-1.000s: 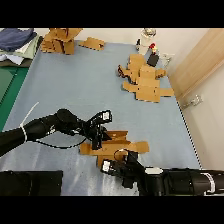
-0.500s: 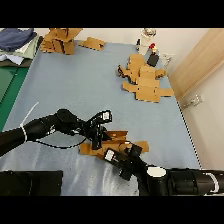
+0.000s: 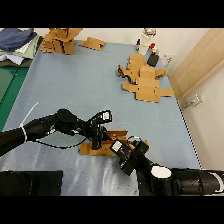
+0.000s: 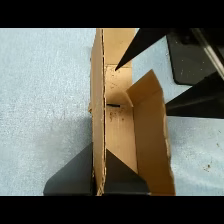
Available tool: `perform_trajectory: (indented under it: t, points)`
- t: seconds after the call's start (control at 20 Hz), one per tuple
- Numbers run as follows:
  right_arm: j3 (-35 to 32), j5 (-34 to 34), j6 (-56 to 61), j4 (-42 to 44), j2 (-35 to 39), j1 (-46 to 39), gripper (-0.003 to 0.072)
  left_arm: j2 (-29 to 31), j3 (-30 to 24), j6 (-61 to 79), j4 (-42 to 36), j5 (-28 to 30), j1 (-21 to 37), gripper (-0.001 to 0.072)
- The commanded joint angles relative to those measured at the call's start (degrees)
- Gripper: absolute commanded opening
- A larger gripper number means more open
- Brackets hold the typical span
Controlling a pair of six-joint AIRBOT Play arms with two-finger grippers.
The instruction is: Fold the box.
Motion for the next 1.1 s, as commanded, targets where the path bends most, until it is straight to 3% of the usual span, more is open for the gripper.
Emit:
perform_trajectory:
  t: [0.0,0.35,0.6,0.8,1.05]
  points:
    - [-0.6,-1.1,-7.9,-2.7,3.3,0.0,0.0705,0.0,0.0,0.0,0.0,0.0,0.0,0.0014]
    - [-5.7,9.6,-20.8,0.7,8.4,-8.2,0.0705,0.0,0.0,0.0,0.0,0.0,0.0,0.0013]
    - [-5.8,19.1,-49.8,19.7,12.4,-21.5,0.0705,0.0,0.0,0.0,0.0,0.0,0.0,0.0013]
    - [-5.7,20.2,-74.0,38.0,12.6,-34.3,0.0705,0.0,0.0,0.0,0.0,0.0,0.0,0.0013]
    - [-5.5,20.4,-87.1,46.0,12.1,-43.0,0.0705,0.0,0.0,0.0,0.0,0.0,0.0,0.0014]
